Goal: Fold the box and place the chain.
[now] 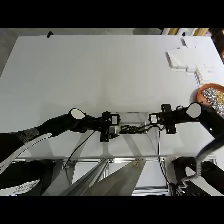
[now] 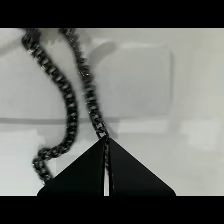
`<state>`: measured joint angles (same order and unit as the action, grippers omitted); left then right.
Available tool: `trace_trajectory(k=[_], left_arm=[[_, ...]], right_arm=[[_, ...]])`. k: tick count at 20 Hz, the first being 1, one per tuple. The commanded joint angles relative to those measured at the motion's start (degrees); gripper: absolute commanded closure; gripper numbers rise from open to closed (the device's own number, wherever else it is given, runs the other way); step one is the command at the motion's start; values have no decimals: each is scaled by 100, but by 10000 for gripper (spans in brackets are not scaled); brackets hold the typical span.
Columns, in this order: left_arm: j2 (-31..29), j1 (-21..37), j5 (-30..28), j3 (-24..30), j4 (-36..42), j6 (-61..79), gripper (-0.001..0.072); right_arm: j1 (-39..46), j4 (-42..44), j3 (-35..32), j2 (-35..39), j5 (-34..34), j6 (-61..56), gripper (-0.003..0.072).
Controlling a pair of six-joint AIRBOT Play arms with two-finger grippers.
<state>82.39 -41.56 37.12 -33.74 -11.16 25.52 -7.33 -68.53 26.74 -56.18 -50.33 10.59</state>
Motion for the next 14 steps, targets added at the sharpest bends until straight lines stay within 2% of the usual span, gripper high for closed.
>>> trace_trajectory(k=[1, 4, 8, 11, 14], left_arm=[[-4, 2, 0, 2, 0, 2, 435], [-4, 2, 0, 2, 0, 2, 435], [-4, 2, 0, 2, 0, 2, 435], [-4, 2, 0, 2, 0, 0, 435], [-4, 2, 0, 2, 0, 0, 435]], right_arm=[[-374, 138, 4, 765, -114, -634, 670], [-905, 485, 2, 1375, -354, -973, 670], [-1499, 1469, 4, 1521, -354, -1180, 670], [-1919, 2090, 2, 1521, 57, -1180, 670], [-2317, 2315, 2, 1515, 522, -1182, 670]])
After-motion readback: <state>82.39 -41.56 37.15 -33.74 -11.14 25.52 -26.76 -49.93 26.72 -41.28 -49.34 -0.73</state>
